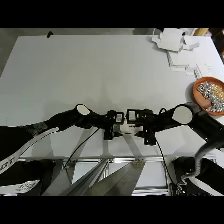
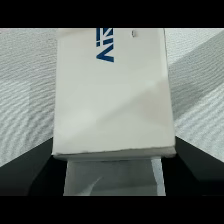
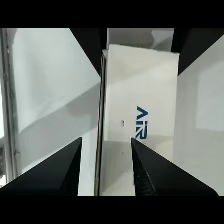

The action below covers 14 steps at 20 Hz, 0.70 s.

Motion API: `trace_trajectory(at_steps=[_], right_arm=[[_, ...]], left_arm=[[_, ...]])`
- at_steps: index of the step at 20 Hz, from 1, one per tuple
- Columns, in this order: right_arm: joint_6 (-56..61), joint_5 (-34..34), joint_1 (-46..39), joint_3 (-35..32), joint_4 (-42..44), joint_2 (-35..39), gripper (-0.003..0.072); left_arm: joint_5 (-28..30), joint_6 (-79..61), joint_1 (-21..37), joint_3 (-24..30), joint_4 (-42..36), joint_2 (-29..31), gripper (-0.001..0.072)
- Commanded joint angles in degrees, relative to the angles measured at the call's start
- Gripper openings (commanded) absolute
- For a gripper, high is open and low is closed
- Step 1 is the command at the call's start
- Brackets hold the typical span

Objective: Fold the box and place the chain.

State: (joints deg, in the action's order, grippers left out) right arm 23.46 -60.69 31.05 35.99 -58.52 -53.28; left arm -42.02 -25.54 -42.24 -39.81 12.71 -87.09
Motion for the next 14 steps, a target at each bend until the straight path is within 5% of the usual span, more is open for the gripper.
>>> trace_trajectory(at_steps=[1, 2, 5, 14], right_arm=[[0.0, 0.09, 0.02, 0.07, 1.2, 4.28, 0.0338], [0.0, 0.74, 0.0, 0.04, 1.14, 5.55, 0.0319], [0.04, 2.49, 0.0, 0.02, -0.26, 4.94, 0.002], [3.48, -0.2, 0.02, 0.02, -1.46, -5.38, 0.0021]], left_arm=[[0.17, 0.07, 0.0, -0.02, -0.07, 0.04, 0.0218], [0.17, 0.07, 0.0, -0.02, -0.07, 0.04, 0.0218], [0.17, 0.07, 0.0, -0.02, -0.07, 0.04, 0.0218], [0.17, 0.07, 0.0, -0.02, -0.07, 0.04, 0.0218]])
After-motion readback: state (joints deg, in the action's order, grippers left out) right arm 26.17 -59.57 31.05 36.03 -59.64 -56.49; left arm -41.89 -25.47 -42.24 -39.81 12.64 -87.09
